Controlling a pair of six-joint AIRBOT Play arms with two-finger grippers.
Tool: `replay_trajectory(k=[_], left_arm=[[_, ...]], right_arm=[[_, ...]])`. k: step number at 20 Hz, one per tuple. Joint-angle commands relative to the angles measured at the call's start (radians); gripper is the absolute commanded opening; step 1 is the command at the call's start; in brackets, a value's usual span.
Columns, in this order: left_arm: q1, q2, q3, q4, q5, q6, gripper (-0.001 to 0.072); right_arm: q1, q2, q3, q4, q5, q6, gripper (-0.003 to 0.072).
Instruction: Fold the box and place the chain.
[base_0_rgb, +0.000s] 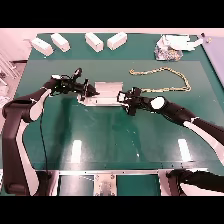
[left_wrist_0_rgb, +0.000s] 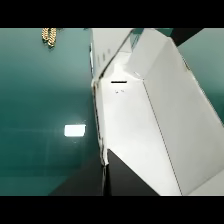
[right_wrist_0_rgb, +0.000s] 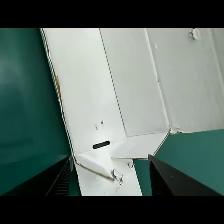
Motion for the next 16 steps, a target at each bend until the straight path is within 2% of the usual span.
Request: replay_trajectory(k=[1,6,7,8,9,16], left_arm=[[0.0,0.0,0.001,0.0,0.0,0.0,0.002],[0.0,0.0,0.001,0.0,0.0,0.0,0.002],[0.0,0.0,0.001,0.0,0.0,0.0,0.002],[0.0,0.0,0.001,0.0,0.0,0.0,0.0019],[0.0,0.0,0.001,0.0,0.0,0.0,0.0019],[0.0,0.0,0.001,0.0,-0.001,0.0,0.0019]], right_arm=[[-0.008,-0.003,0.01,0.012,0.055,-0.003,0.0575],[-0.034,-0.003,0.011,0.09,0.055,-0.01,0.0575],[-0.038,-0.003,0.011,0.102,0.055,-0.01,0.0583],[-0.043,-0.003,0.011,0.112,0.055,-0.009,0.0635],[-0.05,-0.004,0.014,0.142,0.061,-0.01,0.0637],[-0.098,-0.087,0.11,0.171,0.21,-0.06,0.0645]])
